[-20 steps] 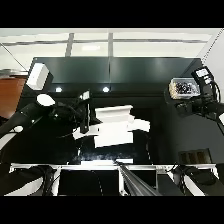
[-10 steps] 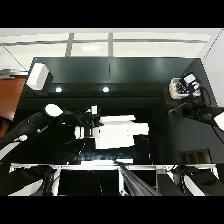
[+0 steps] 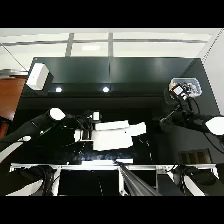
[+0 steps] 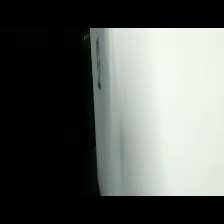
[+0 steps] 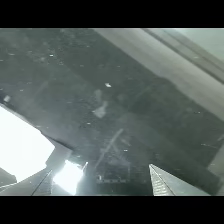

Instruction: Fold the box and place the chain.

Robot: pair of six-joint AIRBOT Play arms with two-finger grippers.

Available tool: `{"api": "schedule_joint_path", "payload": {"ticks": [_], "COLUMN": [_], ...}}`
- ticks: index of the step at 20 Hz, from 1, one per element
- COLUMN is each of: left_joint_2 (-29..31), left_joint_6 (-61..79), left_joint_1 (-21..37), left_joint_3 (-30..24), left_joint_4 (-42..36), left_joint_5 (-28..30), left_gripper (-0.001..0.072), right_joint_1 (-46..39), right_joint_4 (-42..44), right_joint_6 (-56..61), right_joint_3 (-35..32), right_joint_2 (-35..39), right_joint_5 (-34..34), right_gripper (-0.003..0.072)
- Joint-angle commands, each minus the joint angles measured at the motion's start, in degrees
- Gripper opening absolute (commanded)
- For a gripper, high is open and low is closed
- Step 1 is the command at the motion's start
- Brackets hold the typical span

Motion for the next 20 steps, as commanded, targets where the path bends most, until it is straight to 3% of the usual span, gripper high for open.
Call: {"api": "schedule_joint_path", "payload": {"ticks": [1,4,12,20], "left_joint_2": [-0.1,-0.1,-0.6,-0.6], "left_joint_6": [0.1,0.1,0.1,0.1], "left_joint_1": [0.0,0.1,0.3,0.3], "left_joint_3": [0.0,1.1,1.3,1.3], "left_joint_4": [3.8,7.1,6.4,6.3], "left_joint_5": [0.0,-0.2,-1.4,-1.5], "left_gripper": [0.0027,0.0027,0.0028,0.0028], "right_joint_1": [1.3,5.4,17.9,28.4], "right_joint_4": [3.9,4.8,4.9,5.9], "right_joint_6": [-4.3,-8.8,-13.0,-27.5], "right_joint_3": [-1.9,-3.8,-6.7,-6.7], "right_joint_2": [-0.1,-0.2,-0.8,-10.5], "right_joint_5": [-0.3,-0.6,-5.7,-4.8], "right_gripper": [0.0691,0.0691,0.0691,0.0691]}}
